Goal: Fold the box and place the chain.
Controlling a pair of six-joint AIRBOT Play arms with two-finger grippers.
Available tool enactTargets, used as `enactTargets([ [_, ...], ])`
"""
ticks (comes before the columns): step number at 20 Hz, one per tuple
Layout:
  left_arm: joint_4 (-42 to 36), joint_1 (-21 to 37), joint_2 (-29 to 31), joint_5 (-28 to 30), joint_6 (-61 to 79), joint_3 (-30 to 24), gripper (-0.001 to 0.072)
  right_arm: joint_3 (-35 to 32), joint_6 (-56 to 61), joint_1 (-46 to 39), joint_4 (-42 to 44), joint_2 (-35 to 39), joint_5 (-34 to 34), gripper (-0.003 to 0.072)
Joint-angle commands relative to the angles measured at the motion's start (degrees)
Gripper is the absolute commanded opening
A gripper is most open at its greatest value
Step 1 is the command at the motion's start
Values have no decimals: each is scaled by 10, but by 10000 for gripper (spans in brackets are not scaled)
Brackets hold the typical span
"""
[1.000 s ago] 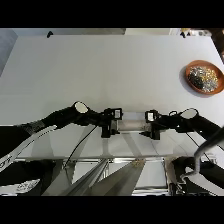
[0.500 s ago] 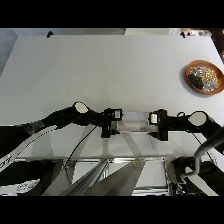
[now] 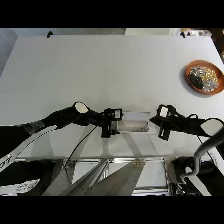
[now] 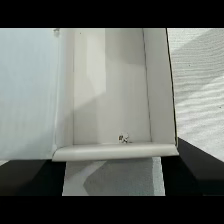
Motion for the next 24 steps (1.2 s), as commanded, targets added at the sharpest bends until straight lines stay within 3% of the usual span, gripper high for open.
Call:
enactTargets([
  [1,0,1,0,0,0,0,274,1,11,0,148,11,-10,21],
  [4,0,1,0,1,0,0,274,0,11,0,157,-5,-85,21],
  [7,0,1,0,1,0,0,274,1,18,0,164,-67,-184,21],
  [12,0,1,0,1,0,0,274,1,17,11,163,-174,-171,21],
  [15,0,1,0,0,0,0,274,1,19,35,139,-179,-172,20],
  [20,0,1,0,0,0,0,274,1,119,42,77,-194,-170,21],
  [24,0,1,0,1,0,0,274,23,138,42,70,-159,-108,21],
])
